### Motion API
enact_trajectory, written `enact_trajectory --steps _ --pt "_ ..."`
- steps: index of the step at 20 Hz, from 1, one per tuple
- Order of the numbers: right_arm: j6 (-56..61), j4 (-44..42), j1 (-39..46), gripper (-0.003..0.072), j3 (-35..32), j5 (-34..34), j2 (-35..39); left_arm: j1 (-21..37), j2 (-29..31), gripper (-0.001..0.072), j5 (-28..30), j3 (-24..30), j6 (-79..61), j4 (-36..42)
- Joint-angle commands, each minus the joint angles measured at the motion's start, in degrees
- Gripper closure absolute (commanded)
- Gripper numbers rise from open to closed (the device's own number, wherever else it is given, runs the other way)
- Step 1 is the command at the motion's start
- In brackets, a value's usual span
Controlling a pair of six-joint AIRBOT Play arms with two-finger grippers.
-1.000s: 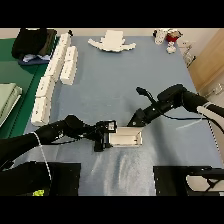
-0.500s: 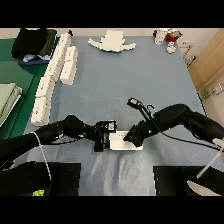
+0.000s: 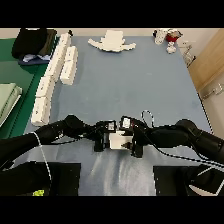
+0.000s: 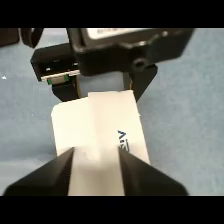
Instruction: Fold the box.
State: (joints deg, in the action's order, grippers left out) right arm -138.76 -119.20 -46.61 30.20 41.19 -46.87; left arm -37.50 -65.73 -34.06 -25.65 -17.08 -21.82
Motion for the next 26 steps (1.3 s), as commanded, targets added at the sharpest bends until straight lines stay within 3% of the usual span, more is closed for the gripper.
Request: enact_trajectory --steps 1,2,3,4,5,11,13,18,26 --pt "-3.5 6.9 -1.4 0.0197 -0.2 -1.5 0.3 0.0 0.0 0.028 0.0 -0.1 0.0 0.0" --pt "-5.0 7.6 -1.4 0.019 -0.2 -1.4 0.0 0.0 0.0 0.0281 0.0 -0.1 0.0 0.0" --pt "-7.0 7.6 -1.4 0.0077 -0.2 -1.3 -0.3 0.0 0.0 0.028 0.0 -0.1 0.0 0.0" --pt "-8.8 7.5 -1.4 0.0032 -0.2 -1.3 -0.3 0.0 0.0 0.028 0.0 -0.1 0.0 0.0" --pt "-10.1 8.0 -1.6 0.0032 -0.2 -1.4 -0.3 0.0 0.0 0.028 0.0 -0.1 0.0 0.0" --pt "-11.8 10.8 -1.9 0.0042 -0.2 -2.2 -2.6 0.0 0.0 0.028 0.0 -0.1 0.0 0.0" --pt "-11.8 10.8 -2.6 0.0158 -0.2 -2.2 -2.6 0.0 0.0 0.028 0.0 -0.1 0.0 0.0" --pt "-11.8 11.0 -2.8 0.0217 -0.2 -2.2 -1.9 0.0 0.0 0.028 0.0 -0.1 0.0 0.0" --pt "-11.8 12.7 -2.8 0.0224 -0.1 -3.3 0.5 0.0 0.0 0.028 0.0 -0.1 0.0 0.0"
